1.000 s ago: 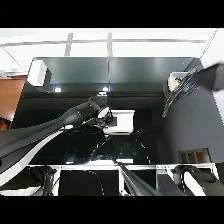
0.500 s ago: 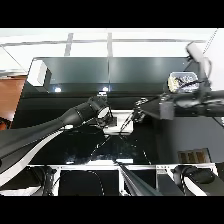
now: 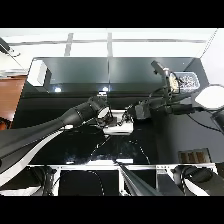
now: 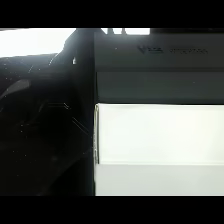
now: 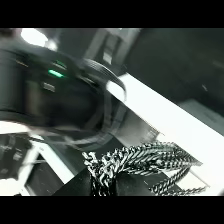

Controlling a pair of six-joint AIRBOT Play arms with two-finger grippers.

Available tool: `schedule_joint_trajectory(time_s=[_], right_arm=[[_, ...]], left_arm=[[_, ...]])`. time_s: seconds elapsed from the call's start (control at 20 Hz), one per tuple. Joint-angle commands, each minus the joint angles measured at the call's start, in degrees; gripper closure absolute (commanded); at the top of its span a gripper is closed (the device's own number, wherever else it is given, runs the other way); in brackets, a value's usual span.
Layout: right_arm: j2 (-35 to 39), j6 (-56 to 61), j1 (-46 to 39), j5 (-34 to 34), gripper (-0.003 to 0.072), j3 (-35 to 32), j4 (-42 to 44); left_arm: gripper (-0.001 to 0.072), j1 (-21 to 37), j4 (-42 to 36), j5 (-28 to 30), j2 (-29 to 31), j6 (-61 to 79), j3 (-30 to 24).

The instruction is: Fold the box and place the chain.

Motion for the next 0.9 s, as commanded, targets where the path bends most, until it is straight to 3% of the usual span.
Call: schedule_joint_trajectory(time_s=[0.0, 0.2, 0.45, 0.85], right_arm=[[-1.31, 2.12, 0.35, -2.71, 0.0674, -4.04, -2.38], [-3.69, 5.01, 2.25, -10.54, 0.0675, -8.63, -2.05], [-6.43, 5.01, 3.17, -13.68, 0.0674, -8.66, -0.76], [-6.43, 2.82, 1.7, -7.26, 0.0674, 1.03, -0.13]], left_arm=[[0.0686, 0.07, 0.0, 0.02, -0.04, 0.02, 0.02], [0.0685, 0.04, 0.02, 0.02, -0.04, 0.02, 0.02], [0.0685, 0.04, 0.0, 0.02, -0.04, 0.02, 0.02], [0.0685, 0.04, 0.0, 0.02, -0.04, 0.02, 0.02]])
